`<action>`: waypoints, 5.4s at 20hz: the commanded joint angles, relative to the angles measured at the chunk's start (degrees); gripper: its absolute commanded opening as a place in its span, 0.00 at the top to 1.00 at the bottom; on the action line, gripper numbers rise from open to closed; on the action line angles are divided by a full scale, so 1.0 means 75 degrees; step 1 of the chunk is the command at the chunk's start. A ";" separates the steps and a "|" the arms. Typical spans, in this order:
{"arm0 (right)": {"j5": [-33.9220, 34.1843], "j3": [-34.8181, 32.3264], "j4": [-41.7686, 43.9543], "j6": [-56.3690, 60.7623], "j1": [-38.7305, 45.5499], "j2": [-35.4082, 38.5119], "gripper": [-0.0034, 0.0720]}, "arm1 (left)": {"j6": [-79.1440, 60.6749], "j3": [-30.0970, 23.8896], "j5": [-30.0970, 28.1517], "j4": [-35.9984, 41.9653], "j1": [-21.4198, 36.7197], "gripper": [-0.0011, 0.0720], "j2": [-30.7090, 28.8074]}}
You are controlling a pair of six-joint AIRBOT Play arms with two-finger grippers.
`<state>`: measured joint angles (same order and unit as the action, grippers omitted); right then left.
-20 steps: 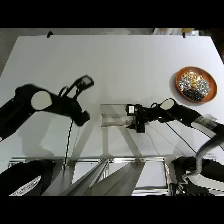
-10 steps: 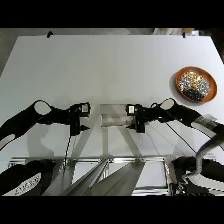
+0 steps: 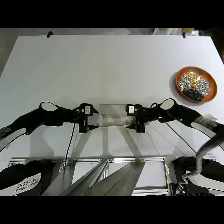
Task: Fold the box and place the chain.
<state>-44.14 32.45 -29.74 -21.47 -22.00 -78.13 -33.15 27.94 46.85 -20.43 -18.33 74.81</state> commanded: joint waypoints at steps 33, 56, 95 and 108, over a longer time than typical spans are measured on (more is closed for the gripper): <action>0.0000 0.0000 0.0003 0.0000 0.0006 0.0006 0.42 | -0.1078 0.0058 -0.0256 0.1370 -0.0871 0.04 0.0592; -0.0003 0.0000 0.0000 0.0003 0.0006 0.0006 0.42 | -0.1035 0.0064 -0.0329 0.1384 -0.0903 0.80 0.0583; -0.0251 0.0000 -0.1475 0.3174 0.0003 0.3818 0.94 | -0.1035 0.0064 -0.0329 0.1384 -0.0903 0.80 0.0577; 0.1874 0.0000 0.0831 0.2681 0.0006 0.1093 0.94 | -0.1035 0.0064 -0.0329 0.1384 -0.0903 0.80 0.0571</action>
<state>-32.01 32.40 -24.53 -2.66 -21.96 -65.12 -40.88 28.38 44.40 -10.04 -25.12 79.15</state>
